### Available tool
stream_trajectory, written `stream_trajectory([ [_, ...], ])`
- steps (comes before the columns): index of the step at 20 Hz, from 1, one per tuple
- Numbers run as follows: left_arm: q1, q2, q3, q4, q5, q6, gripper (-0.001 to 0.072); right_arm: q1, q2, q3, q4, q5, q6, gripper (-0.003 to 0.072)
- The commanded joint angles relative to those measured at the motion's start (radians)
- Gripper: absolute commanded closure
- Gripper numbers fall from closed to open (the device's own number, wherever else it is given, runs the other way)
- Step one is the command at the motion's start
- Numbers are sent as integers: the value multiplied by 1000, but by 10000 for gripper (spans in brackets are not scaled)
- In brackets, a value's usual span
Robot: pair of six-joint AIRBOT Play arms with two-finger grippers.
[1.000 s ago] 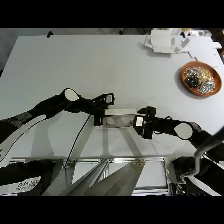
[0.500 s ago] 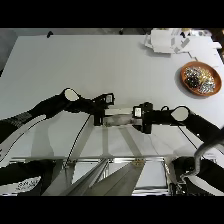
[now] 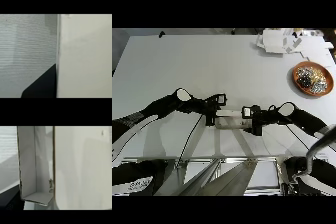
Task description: Fold the box and place the chain.
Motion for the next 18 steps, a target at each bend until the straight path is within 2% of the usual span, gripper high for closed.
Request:
stream_trajectory([
  [1, 0, 1, 0, 0, 3, -1, 699, 0, -14, 2, 19, 12, -34, 52],
  [2, 0, 1, 0, 0, 2, -1, 699, 0, -17, 2, 20, 5, -56, 71],
  [3, 0, 1, 0, 0, 3, -1, 699, 0, -23, 2, 20, 4, -79, 152],
  [4, 0, 1, 0, 0, 2, -1, 699, 0, -28, 2, 21, 3, -93, 176],
  [10, 0, 1, 0, 0, 2, -1, 699, 0, -73, 2, 24, 3, -101, 176],
  [11, 0, 1, 0, 0, 2, -1, 699, 0, -73, 2, 24, 2, -101, 185],
  [12, 0, 1, 0, 0, 2, -1, 699, 0, -73, 2, 24, 2, -101, 228],
  [14, 0, 1, 0, 0, 3, -1, 699, 0, -73, 2, 24, 2, -101, 244],
  [15, 0, 1, 0, 0, 2, -1, 699, 0, -73, 2, 23, 2, -101, 287],
  [18, 0, 1, 0, 0, 2, -1, 699, 0, -73, 2, 23, 2, -101, 308],
])
